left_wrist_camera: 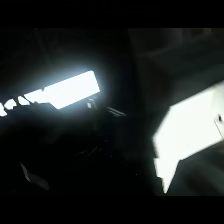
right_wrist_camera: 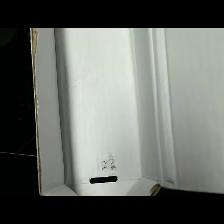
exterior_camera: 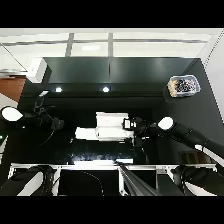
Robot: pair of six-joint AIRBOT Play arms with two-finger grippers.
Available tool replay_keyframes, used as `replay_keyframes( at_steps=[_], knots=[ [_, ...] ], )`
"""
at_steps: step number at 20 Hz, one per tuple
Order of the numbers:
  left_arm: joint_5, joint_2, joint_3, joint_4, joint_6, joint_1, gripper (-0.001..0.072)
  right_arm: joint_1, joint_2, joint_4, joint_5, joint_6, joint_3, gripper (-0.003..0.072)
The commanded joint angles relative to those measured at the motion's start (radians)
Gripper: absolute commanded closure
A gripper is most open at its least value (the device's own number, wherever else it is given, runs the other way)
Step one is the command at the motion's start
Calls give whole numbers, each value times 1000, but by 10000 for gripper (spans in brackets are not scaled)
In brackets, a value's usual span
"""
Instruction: Fold the box and place the chain.
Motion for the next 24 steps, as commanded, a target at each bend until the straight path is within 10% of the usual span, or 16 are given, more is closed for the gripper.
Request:
replay_keyframes(
  at_steps=[1,11,19,23,24],
  knots=[
    [-60,-59,-44,-75,-225,82,684,0,-1,0,1,1,1,253],
    [-122,-422,-64,-467,170,24,686,0,-1,0,1,1,1,253],
    [-113,-426,-34,-477,195,-116,675,0,-1,0,0,1,1,253],
    [-195,-402,37,-471,173,-137,38,0,-1,0,1,1,1,253],
    [-214,-392,56,-459,164,-141,37,0,-1,0,1,1,1,253]
  ],
)
